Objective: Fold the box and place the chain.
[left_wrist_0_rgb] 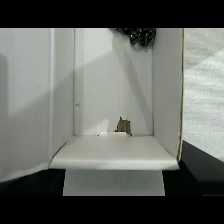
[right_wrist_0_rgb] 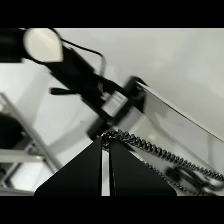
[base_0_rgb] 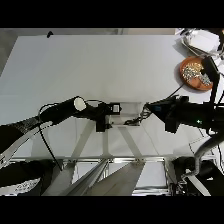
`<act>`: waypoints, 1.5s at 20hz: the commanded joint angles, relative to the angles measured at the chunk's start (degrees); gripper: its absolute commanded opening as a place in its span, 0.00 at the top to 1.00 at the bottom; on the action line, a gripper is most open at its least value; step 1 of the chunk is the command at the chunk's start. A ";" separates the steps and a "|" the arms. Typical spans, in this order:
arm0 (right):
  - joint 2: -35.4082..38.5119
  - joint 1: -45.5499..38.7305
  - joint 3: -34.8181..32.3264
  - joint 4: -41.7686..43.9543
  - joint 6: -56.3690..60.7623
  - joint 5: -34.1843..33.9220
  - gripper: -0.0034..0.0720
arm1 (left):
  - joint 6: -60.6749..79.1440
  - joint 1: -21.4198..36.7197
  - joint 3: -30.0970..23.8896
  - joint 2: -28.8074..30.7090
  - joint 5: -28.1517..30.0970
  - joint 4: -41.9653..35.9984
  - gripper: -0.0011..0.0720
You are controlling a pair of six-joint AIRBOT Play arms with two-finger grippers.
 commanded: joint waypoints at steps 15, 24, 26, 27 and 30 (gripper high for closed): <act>-27.65 10.01 -0.02 -9.53 -2.03 -5.27 0.93 | 0.02 0.02 0.04 0.00 0.00 0.00 0.70; -37.09 12.09 0.02 -11.54 -1.33 -7.26 0.67 | 0.02 0.02 0.04 0.00 0.00 0.00 0.70; -34.25 11.37 0.04 -11.74 -1.38 -7.04 0.67 | 0.02 0.02 0.04 0.00 0.00 0.00 0.70; -32.15 10.43 0.04 -12.61 -1.38 -6.62 0.67 | 0.02 0.02 0.04 0.00 0.00 0.00 0.70; -24.74 5.16 0.04 -19.93 0.79 -3.06 0.74 | 0.02 0.02 0.04 0.00 0.00 0.00 0.70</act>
